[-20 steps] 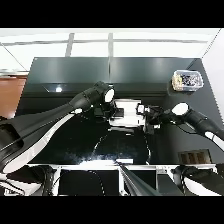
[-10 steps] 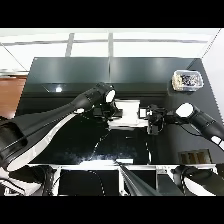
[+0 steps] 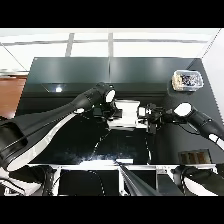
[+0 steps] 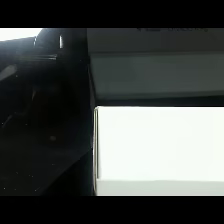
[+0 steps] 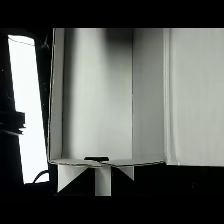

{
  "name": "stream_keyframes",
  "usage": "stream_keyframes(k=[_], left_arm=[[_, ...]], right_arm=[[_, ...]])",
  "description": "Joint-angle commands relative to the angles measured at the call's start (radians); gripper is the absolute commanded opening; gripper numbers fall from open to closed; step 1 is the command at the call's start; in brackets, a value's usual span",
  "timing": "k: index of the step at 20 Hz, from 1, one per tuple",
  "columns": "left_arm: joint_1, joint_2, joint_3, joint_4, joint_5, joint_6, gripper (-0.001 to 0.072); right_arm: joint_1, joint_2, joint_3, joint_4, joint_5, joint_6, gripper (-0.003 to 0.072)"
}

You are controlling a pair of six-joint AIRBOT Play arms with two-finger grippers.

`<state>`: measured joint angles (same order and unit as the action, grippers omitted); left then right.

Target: Fold the box and place the chain.

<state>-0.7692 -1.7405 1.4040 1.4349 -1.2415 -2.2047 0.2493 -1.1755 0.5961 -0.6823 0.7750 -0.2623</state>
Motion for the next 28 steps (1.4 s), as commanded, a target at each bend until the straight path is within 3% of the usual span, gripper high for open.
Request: stream_keyframes(k=[1,6,11,12,13,14,15,17,18,19,22,24,26,28], left_arm=[[0.0,-0.001,0.001,-0.004,0.001,0.002,0.0028],[0.0,-0.001,0.001,-0.004,0.002,0.001,0.0028],[0.0,-0.001,0.001,-0.004,0.002,0.001,0.0028],[0.0,-0.001,0.001,-0.004,0.002,0.001,0.0028],[0.0,-0.001,0.001,-0.004,0.002,0.001,0.0028],[0.0,-0.001,0.001,-0.004,0.002,0.001,0.0028],[0.0,-0.001,0.001,-0.004,0.002,0.001,0.0028],[0.0,-0.001,0.001,-0.005,0.0,0.001,0.0028],[0.001,-0.001,0.001,-0.005,0.0,0.001,0.0028],[0.0,-0.001,0.001,-0.005,0.0,0.001,0.0028],[0.001,-0.001,0.001,-0.007,-0.001,0.001,0.0028],[0.0,-0.001,0.001,-0.008,-0.002,0.001,0.0028],[0.001,-0.001,0.001,-0.008,-0.001,0.001,0.0028],[0.001,-0.001,0.001,-0.008,-0.001,0.001,0.0028]], right_arm=[[0.019,-0.024,0.001,0.108,0.001,-0.006,0.0107],[0.061,-0.07,0.001,0.217,-0.07,0.026,0.0108],[0.06,-0.07,0.001,0.193,-0.084,0.088,0.011],[0.06,-0.07,0.0,0.192,-0.085,0.102,0.0286],[0.06,-0.07,0.001,0.191,-0.085,0.106,0.0388],[0.06,-0.07,0.0,0.19,-0.084,0.11,0.0284],[0.06,-0.07,0.0,0.191,-0.084,0.115,0.0131],[0.06,-0.07,0.001,0.191,-0.083,0.122,0.0242],[0.06,-0.07,0.001,0.187,-0.084,0.13,0.0093],[0.06,-0.066,0.001,0.181,-0.084,0.148,0.0005],[0.027,-0.002,0.015,0.09,-0.051,0.489,0.0011],[-0.052,0.052,0.05,-0.017,0.087,0.714,0.0011],[-0.181,0.11,0.068,-0.077,0.177,0.919,0.0011],[-0.37,0.151,0.068,-0.122,0.146,1.166,0.0012]])
